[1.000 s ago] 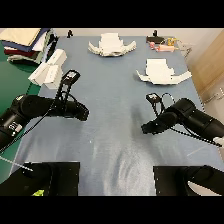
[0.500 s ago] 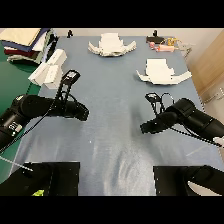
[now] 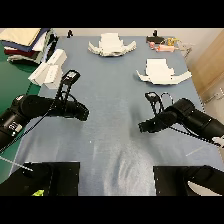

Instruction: Fold the box.

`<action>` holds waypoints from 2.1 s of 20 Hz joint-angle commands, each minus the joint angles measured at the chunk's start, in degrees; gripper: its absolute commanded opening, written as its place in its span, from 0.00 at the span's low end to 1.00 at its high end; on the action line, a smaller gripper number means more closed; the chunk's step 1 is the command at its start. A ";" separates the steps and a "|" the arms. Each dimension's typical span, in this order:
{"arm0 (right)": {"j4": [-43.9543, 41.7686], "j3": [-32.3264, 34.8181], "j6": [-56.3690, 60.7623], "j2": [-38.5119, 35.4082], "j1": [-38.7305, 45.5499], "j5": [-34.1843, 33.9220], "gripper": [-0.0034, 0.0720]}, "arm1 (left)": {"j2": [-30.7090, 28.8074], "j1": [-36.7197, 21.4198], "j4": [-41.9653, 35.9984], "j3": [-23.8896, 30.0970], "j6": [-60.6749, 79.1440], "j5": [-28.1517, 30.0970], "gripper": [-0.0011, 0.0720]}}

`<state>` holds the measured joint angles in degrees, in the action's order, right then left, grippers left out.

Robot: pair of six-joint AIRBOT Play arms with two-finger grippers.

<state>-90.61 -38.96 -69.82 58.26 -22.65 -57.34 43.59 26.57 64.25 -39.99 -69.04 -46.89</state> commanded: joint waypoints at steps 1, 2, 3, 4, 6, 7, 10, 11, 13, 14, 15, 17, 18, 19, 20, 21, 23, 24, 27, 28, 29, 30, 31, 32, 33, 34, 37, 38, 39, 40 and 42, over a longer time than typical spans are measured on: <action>3.61 -2.16 3.89 0.68 2.40 5.66 0.05 | 0.04 0.02 0.00 0.00 0.02 0.00 0.03; 5.68 -5.77 3.63 2.45 6.32 2.67 0.05 | 0.04 0.02 0.00 0.00 0.00 0.00 0.03; 7.56 -10.23 2.10 4.96 11.32 -0.72 0.09 | 0.04 0.02 0.00 0.00 0.02 0.00 0.03; 7.78 -15.80 -0.15 8.41 17.70 -3.67 0.22 | 0.04 0.02 0.00 0.00 0.02 0.00 0.03; 4.81 -27.12 -5.44 15.93 30.27 -5.92 0.30 | 0.04 0.02 0.00 0.00 0.02 0.00 0.03; 2.16 -32.44 -8.52 19.85 35.78 -5.68 0.47 | 0.04 0.02 0.00 0.00 0.02 0.00 0.03; -7.72 -48.50 -15.50 32.26 48.85 -5.97 0.75 | 0.04 0.02 0.00 0.00 0.02 0.00 0.03; -9.29 -52.87 -15.65 35.63 51.43 -5.90 0.75 | 0.04 0.02 0.00 0.00 0.02 0.00 0.03; -10.80 -60.96 -15.74 41.90 54.73 -4.33 0.75 | 0.04 0.02 0.00 0.00 0.02 0.00 0.03; -11.17 -63.78 -15.78 44.22 55.43 -2.56 0.75 | 0.04 0.02 0.00 0.00 0.02 0.00 0.03; -11.80 -66.03 -16.24 46.36 55.78 -0.17 0.75 | 0.04 0.02 0.00 0.00 0.02 0.00 0.03; -13.99 -70.79 -18.05 50.88 55.76 1.36 0.75 | 0.04 0.02 0.00 0.00 0.02 0.00 0.03; -15.58 -73.64 -19.10 53.57 55.74 0.87 0.75 | 0.04 0.02 0.00 0.00 0.02 0.00 0.03; -17.31 -76.19 -19.87 56.08 55.74 0.44 0.75 | 0.04 0.02 0.00 0.00 0.02 0.00 0.03; -18.36 -78.12 -20.11 58.23 55.74 0.39 0.75 | 0.04 0.02 0.00 0.00 0.02 0.00 0.03; -18.95 -79.58 -20.50 60.22 55.74 0.50 0.75 | 0.04 0.02 0.00 0.00 0.02 0.00 0.03; -21.40 -79.95 -23.04 62.93 55.76 1.03 0.73 | 0.04 0.02 0.00 0.00 0.02 0.00 0.03; -22.82 -79.95 -24.00 64.04 55.76 0.98 0.73 | 0.04 0.02 0.00 0.00 0.02 0.00 0.03; -26.91 -79.89 -28.44 65.83 55.63 0.90 0.63 | 0.04 0.02 0.00 0.00 0.02 0.00 0.03; -27.96 -79.89 -30.53 65.75 55.56 0.76 0.47 | 0.04 0.02 0.00 0.00 0.02 0.00 0.03; -29.29 -79.89 -32.81 65.31 55.47 0.57 0.42 | 0.04 0.02 0.00 0.00 0.02 0.02 0.03; -30.51 -79.89 -34.62 64.81 55.36 0.00 0.42 | 0.04 0.02 0.00 0.00 0.02 0.00 0.03; -31.91 -79.89 -36.28 64.17 55.28 -0.76 0.38 | 0.04 0.02 0.00 0.00 0.02 0.00 0.03; -32.54 -79.89 -37.29 63.49 55.23 -1.84 0.21 | 0.04 0.02 0.00 0.00 0.02 0.02 0.03; -32.89 -79.89 -37.42 62.75 55.23 -3.63 0.06 | 0.04 0.02 0.00 0.00 0.02 0.00 0.03; -33.00 -79.89 -37.81 62.14 55.21 -5.68 0.05 | 0.04 0.02 0.00 0.00 0.02 0.00 0.03; -35.98 -78.90 -39.85 60.30 54.88 -13.86 0.05 | 0.04 0.02 0.00 0.00 0.02 0.00 0.03; -37.70 -77.29 -40.00 59.28 54.58 -15.08 0.04 | 0.04 0.02 0.00 0.00 0.02 0.00 0.03; -38.60 -75.34 -39.95 58.05 53.92 -15.91 0.04 | 0.04 0.02 0.00 0.00 0.02 0.00 0.03; -38.71 -73.59 -39.87 56.81 53.20 -16.59 0.04 | 0.04 0.02 0.00 0.00 0.02 0.00 0.03; -38.71 -68.46 -39.69 52.98 50.84 -16.87 0.04 | 0.04 0.02 0.00 0.00 0.02 0.00 0.03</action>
<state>-127.57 -112.60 -108.97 115.18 30.37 -71.29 43.62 26.57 64.23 -39.99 -69.01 -46.89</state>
